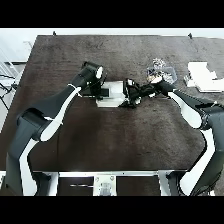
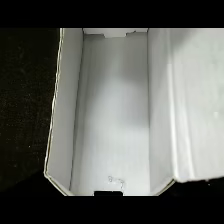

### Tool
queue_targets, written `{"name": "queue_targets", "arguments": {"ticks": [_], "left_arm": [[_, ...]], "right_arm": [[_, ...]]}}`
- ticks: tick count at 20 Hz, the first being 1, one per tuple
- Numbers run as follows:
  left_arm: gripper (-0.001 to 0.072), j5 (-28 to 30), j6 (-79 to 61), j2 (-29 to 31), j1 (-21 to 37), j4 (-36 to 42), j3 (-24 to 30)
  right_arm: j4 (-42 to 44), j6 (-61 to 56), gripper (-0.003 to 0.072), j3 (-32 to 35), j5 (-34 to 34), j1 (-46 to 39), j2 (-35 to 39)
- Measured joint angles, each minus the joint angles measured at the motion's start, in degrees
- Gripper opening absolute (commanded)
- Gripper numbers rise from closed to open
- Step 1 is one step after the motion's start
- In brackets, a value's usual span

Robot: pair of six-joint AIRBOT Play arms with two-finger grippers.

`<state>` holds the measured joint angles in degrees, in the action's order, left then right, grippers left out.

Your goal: Fold the box and place the chain.

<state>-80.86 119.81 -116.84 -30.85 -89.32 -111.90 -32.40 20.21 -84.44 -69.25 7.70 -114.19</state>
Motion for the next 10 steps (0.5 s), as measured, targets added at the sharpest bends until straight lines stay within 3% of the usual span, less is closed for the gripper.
{"name": "queue_targets", "arguments": {"ticks": [1, 3, 5, 6, 10], "left_arm": [[0.0237, -0.2, 0.17, -0.26, 0.0, -0.17, -0.02], [0.0124, -0.42, 0.44, -0.72, -0.02, -0.26, -0.02], [0.0106, -0.61, 0.59, -0.94, -0.07, -0.44, -0.04], [0.0027, -0.7, 0.72, -1.05, -0.04, -0.55, -0.04], [0.0018, -0.9, 0.85, -1.27, -0.04, -0.87, -0.04]], "right_arm": [[0.0, 0.0, 0.0525, 0.0, -0.02, 0.0, 0.0], [0.04, 0.0, 0.0525, 0.0, -0.09, 0.02, 0.0], [0.11, 0.0, 0.0525, 0.0, -0.11, 0.07, 0.0], [0.13, 0.0, 0.0525, 0.0, -0.11, 0.07, 0.0], [0.0, -0.07, 0.0525, 0.02, 0.04, 0.04, -0.04]]}}
